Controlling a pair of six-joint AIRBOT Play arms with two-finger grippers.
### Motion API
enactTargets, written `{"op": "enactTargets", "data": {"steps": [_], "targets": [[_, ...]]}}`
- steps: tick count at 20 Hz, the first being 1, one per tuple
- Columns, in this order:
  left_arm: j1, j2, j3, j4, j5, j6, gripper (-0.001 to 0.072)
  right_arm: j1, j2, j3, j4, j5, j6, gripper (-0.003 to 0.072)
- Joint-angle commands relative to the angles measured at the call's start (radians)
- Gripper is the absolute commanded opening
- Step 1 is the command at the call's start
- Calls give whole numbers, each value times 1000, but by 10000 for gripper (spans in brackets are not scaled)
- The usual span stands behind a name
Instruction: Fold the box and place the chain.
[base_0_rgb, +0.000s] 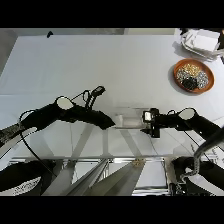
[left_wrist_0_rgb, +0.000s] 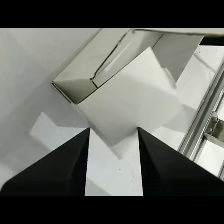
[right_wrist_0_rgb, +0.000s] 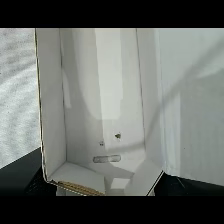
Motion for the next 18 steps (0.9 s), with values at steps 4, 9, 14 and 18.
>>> {"op": "enactTargets", "data": {"steps": [4, 9, 14, 18], "targets": [[-47, -19, 0, -3, 19, -14, 453, 1, 1, 0, 0, 0, 0, 365], [-71, -19, 25, 69, 109, -174, 454, 1, 1, 0, 0, 0, 0, 365], [-75, -19, 76, 102, 84, -230, 498, 1, 1, 0, 0, 0, 0, 365], [-85, -19, 79, 101, 55, -230, 517, 1, 1, 0, 0, 0, 0, 365]]}}
